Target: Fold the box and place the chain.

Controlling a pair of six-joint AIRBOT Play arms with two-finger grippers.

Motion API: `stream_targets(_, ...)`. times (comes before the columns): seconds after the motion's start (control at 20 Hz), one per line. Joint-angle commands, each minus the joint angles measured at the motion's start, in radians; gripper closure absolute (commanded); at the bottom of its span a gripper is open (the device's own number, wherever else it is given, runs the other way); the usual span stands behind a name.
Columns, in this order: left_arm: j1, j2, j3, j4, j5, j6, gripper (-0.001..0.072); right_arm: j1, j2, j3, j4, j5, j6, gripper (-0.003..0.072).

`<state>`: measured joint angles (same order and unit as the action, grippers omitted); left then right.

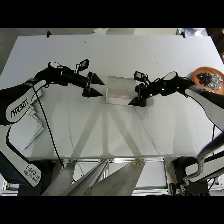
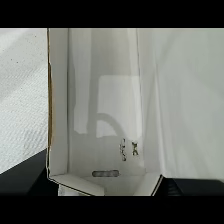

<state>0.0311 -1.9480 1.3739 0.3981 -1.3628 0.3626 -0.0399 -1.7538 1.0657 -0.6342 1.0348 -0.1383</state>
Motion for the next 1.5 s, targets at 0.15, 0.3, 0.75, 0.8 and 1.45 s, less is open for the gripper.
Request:
stream_targets(0.15,-0.021,-0.001,0.001,0.022,-0.003,-0.061,0.0010,0.000,0.000,0.000,-0.001,0.000,-0.001,0.0287)
stream_targets(0.3,-0.044,-0.002,0.000,0.023,0.001,-0.110,0.0009,0.000,0.000,0.000,-0.001,0.000,0.000,0.0287)
stream_targets(0.75,-0.063,-0.002,0.000,0.022,0.086,-0.128,0.0009,0.000,0.000,0.000,-0.001,0.000,0.000,0.0287)
stream_targets(0.8,-0.063,-0.002,0.000,0.022,0.080,-0.126,0.0009,0.000,0.000,0.000,-0.001,0.000,0.000,0.0287)
stream_targets(1.45,-0.069,-0.002,0.000,0.021,0.004,-0.029,0.0011,0.000,0.000,0.000,-0.001,0.000,-0.001,0.0287)
